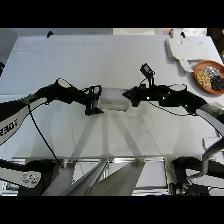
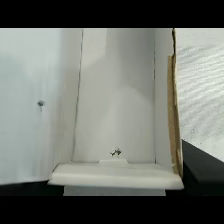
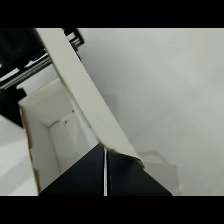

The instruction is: Fold the box and place the chain.

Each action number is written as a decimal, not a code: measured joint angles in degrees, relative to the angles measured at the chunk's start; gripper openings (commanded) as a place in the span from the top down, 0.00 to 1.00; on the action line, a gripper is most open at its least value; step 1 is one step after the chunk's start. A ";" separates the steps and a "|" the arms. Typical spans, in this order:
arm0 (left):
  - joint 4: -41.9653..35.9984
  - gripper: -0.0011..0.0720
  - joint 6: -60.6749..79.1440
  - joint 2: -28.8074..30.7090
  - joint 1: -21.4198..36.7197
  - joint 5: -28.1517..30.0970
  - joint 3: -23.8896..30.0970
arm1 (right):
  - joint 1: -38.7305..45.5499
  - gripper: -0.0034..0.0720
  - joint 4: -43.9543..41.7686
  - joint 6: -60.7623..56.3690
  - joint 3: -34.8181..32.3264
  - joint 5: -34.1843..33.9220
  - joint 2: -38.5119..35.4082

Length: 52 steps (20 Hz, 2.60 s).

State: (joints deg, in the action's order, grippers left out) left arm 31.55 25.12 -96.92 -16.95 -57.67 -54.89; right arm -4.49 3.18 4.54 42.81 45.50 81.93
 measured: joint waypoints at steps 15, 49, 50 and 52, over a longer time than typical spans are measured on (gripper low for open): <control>0.02 0.55 0.17 -0.02 0.00 0.00 0.02 | 0.04 0.94 -4.85 4.50 0.04 0.74 5.40; 0.02 0.55 0.11 -0.02 0.00 0.02 0.00 | -0.02 0.58 19.65 22.77 -6.88 -1.99 -3.82; 0.02 0.55 0.11 -0.02 0.00 0.02 0.00 | -0.02 0.58 18.25 24.02 -6.88 -1.84 -3.48; 0.02 0.55 0.11 0.00 -0.02 0.02 0.00 | -0.02 0.63 16.15 25.46 -6.91 -1.51 -3.04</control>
State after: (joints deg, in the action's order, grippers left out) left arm 31.57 25.23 -96.92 -16.97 -57.65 -54.89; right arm -4.51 19.33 30.00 35.90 43.99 78.89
